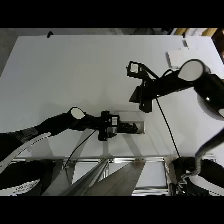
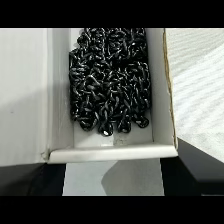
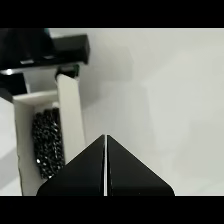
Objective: Fold the box and place the chain.
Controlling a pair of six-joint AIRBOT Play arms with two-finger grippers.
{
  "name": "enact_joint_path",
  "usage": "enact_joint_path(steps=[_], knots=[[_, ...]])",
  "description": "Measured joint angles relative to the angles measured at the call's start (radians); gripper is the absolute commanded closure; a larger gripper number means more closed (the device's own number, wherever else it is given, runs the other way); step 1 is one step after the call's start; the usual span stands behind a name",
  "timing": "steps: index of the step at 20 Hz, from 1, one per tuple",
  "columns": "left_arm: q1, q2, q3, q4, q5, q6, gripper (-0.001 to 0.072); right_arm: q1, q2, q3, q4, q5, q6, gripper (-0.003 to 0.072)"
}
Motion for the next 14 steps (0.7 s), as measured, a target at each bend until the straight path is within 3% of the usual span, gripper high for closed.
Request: enact_joint_path(steps=[5, 12, 13, 14], knots=[[0.000, 0.000, 0.000, 0.000, 0.000, 0.000, 0.0321, 0.029, -0.037, -0.045, -0.042, 0.018, 0.056, 0.0669], [0.000, 0.000, 0.000, 0.000, 0.000, 0.002, 0.0321, 0.150, 0.055, -0.171, -0.054, 0.005, 0.070, 0.0667], [0.000, 0.000, 0.000, 0.000, -0.001, 0.002, 0.0321, 0.163, 0.071, -0.188, -0.054, -0.008, 0.070, 0.0656], [0.000, 0.000, 0.000, 0.000, -0.001, 0.002, 0.0321, 0.175, 0.082, -0.209, -0.055, -0.029, 0.074, 0.0568]])
